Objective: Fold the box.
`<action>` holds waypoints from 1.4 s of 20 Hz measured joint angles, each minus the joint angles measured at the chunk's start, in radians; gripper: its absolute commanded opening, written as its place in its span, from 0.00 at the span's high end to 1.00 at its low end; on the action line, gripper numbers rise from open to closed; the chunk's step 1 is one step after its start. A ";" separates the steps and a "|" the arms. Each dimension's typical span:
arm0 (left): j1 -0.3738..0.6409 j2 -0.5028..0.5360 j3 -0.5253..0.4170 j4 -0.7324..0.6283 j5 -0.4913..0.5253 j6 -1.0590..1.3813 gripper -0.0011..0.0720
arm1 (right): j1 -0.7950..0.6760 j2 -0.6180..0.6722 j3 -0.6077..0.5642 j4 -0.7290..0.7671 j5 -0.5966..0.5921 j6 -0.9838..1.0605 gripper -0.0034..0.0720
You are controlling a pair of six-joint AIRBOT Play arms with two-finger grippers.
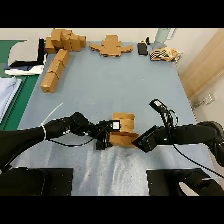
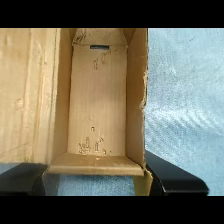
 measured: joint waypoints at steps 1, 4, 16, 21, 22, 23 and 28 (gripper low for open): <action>0.000 0.000 0.000 0.000 0.000 0.000 0.18 | 0.000 0.000 0.000 0.003 0.000 0.013 0.01; 0.000 0.000 0.000 0.000 -0.002 0.000 0.18 | 0.000 0.000 0.000 0.010 -0.001 0.033 0.01; 0.000 0.032 0.000 0.061 -0.066 -0.105 0.18 | 0.000 0.000 0.000 0.014 0.003 0.054 0.01; 0.000 0.024 -0.001 0.078 -0.086 -0.121 0.18 | 0.000 0.000 0.000 0.014 0.009 0.054 0.01; 0.000 0.024 -0.001 0.083 -0.090 -0.121 0.17 | 0.000 0.000 0.000 0.014 0.010 0.054 0.01; 0.000 0.023 -0.001 0.090 -0.093 -0.123 0.17 | 0.000 0.000 0.000 0.014 0.010 0.054 0.01; 0.000 0.023 0.000 0.117 -0.109 -0.123 0.06 | 0.000 0.000 0.000 0.012 0.021 0.054 0.01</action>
